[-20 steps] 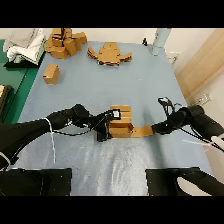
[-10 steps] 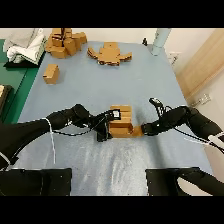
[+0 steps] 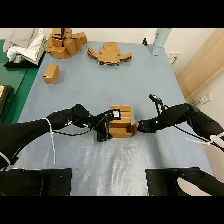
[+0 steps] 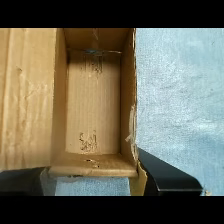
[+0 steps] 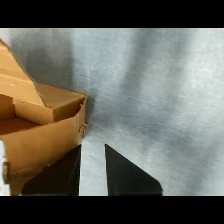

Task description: Fold the box.

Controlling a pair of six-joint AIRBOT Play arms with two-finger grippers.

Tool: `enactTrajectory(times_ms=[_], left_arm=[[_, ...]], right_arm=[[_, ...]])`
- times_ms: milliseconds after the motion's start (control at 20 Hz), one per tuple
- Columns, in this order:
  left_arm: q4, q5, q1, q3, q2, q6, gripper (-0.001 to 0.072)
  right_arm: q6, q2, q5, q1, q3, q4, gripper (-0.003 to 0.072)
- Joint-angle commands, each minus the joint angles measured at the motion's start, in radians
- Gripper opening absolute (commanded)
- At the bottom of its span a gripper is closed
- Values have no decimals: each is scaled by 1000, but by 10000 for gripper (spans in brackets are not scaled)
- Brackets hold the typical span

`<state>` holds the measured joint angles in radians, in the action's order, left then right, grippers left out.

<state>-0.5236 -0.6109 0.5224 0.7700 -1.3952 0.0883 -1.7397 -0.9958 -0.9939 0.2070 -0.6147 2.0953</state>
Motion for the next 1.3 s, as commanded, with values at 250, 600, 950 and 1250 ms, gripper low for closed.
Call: enactTrajectory(times_ms=[250,600,950,1250], left_arm=[[0,0,0,0,1,0,507],[0,0,0,0,1,0,508],[0,0,0,0,1,0,507],[0,0,0,0,1,0,507]], right_arm=[[3,-1,-19,9,-44,71,493],[72,-81,74,156,-61,7,539],[576,-136,40,387,-182,-446,539],[805,-240,-33,472,-243,-586,539]])
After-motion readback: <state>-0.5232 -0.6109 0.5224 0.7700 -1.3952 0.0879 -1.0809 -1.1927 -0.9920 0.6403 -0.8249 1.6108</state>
